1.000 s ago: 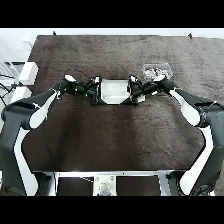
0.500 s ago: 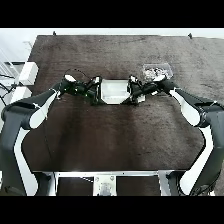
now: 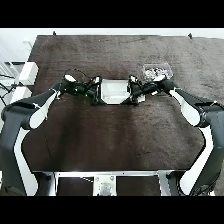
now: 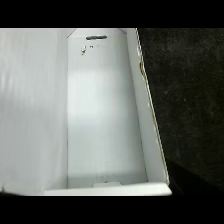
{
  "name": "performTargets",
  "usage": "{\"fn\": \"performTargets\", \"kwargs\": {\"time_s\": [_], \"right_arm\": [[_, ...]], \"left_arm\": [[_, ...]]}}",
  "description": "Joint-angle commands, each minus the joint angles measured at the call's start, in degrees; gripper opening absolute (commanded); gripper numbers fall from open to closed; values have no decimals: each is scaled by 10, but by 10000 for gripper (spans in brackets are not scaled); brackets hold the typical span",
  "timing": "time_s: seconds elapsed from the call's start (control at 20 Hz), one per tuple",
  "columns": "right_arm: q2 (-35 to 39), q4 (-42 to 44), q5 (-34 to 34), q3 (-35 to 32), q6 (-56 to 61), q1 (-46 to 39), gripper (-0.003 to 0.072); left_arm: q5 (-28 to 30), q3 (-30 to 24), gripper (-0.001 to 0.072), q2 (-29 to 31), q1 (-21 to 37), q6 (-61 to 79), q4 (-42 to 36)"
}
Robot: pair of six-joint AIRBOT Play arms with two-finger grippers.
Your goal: Fold the box and place the chain.
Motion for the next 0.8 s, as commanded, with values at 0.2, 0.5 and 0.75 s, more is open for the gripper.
{"fn": "performTargets", "kwargs": {"time_s": [0.2,0.5,0.75], "right_arm": [[0,0,0,0,0,1,493],[0,0,5,0,0,1,505],[7,-2,24,0,45,-9,714]], "left_arm": [[1,0,579,0,0,0,0],[0,0,579,0,0,0,0],[0,0,579,0,0,0,0]]}}
